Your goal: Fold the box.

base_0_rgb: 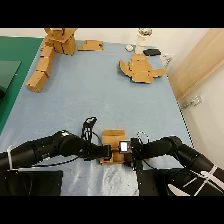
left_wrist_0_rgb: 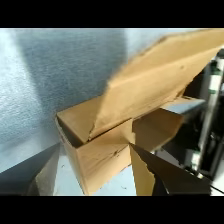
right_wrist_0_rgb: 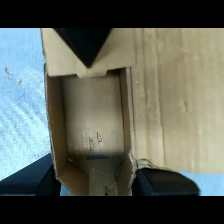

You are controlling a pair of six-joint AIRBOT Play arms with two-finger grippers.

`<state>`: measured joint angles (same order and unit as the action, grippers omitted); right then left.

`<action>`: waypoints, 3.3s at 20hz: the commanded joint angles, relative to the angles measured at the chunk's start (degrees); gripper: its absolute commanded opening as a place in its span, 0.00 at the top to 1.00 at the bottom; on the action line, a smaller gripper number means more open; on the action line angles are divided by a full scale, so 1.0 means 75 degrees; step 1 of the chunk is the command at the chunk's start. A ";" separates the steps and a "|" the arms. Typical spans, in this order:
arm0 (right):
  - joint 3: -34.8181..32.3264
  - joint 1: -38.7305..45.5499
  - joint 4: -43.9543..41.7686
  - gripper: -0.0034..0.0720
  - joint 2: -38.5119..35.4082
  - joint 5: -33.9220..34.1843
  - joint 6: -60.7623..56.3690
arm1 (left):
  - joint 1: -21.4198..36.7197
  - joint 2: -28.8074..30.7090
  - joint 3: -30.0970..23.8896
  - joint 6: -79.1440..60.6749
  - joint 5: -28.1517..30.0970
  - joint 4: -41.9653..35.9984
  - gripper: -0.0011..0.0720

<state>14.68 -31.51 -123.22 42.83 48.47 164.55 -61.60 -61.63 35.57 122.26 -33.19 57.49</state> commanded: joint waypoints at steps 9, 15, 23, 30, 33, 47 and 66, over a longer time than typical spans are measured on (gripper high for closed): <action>0.0000 -0.0003 0.0000 0.28 -0.0006 0.0000 -0.0003 | -0.1285 -0.1276 0.1891 0.4709 -0.2328 0.4135 0.19; 0.0000 -0.0003 0.0000 0.28 -0.0006 0.0000 -0.0003 | -0.1670 -0.2072 0.2605 0.5050 -0.2626 0.4325 0.19; 0.0000 -0.0003 -0.0003 0.28 -0.0006 0.0000 -0.0003 | -0.1848 -0.2465 0.2766 0.5074 -0.2690 0.4310 0.50; 0.0000 -0.0003 0.0000 0.28 -0.0006 0.0003 -0.0003 | -0.1886 -0.2468 0.2766 0.5085 -0.2769 0.4293 0.97; 0.0000 -0.0003 0.0000 0.28 -0.0006 0.0000 -0.0003 | -0.1886 -0.2457 0.2766 0.5042 -0.2780 0.4106 0.96; 0.0000 -0.0003 0.0000 0.27 -0.0006 0.0003 -0.0003 | -0.1728 -0.2057 0.2786 0.5039 -0.3325 0.4179 0.26; 0.0000 -0.0003 0.0000 0.28 -0.0006 0.0003 -0.0003 | -0.1743 -0.2498 0.2789 0.4817 -0.3080 0.4068 0.96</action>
<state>14.68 -31.55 -123.20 42.83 48.51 164.46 -74.67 -80.34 56.42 158.65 -57.14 88.58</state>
